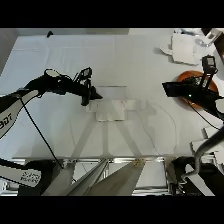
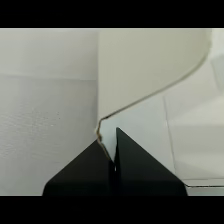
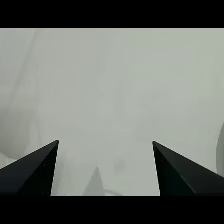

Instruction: Fold the box and place the chain.

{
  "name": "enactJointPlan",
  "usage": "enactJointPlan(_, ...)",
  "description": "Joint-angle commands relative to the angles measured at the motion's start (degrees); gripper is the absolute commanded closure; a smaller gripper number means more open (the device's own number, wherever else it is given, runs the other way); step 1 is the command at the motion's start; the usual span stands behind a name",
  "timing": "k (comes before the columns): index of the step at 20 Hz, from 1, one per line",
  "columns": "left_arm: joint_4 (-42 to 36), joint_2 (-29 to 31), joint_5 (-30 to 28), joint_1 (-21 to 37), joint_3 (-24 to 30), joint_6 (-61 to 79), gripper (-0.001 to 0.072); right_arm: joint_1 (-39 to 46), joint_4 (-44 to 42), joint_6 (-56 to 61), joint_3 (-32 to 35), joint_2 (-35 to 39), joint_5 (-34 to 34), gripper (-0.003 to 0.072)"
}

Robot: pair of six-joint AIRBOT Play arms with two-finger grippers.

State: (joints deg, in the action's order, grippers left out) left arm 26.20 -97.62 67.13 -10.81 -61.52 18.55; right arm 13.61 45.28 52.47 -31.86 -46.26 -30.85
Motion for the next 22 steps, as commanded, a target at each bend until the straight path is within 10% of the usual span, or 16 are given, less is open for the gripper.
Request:
enactJointPlan(1, 0.17, -1.44, -0.96, -0.02, 0.02, 3.63, 0.0705, 0.04, -0.02, 0.00, -0.04, 0.04, -0.07, 0.0043)
enactJointPlan(22, -0.87, -3.26, -5.22, -3.37, 0.00, 7.13, 0.0703, 0.04, -0.07, 0.00, -0.04, 0.04, -0.70, 0.0043)
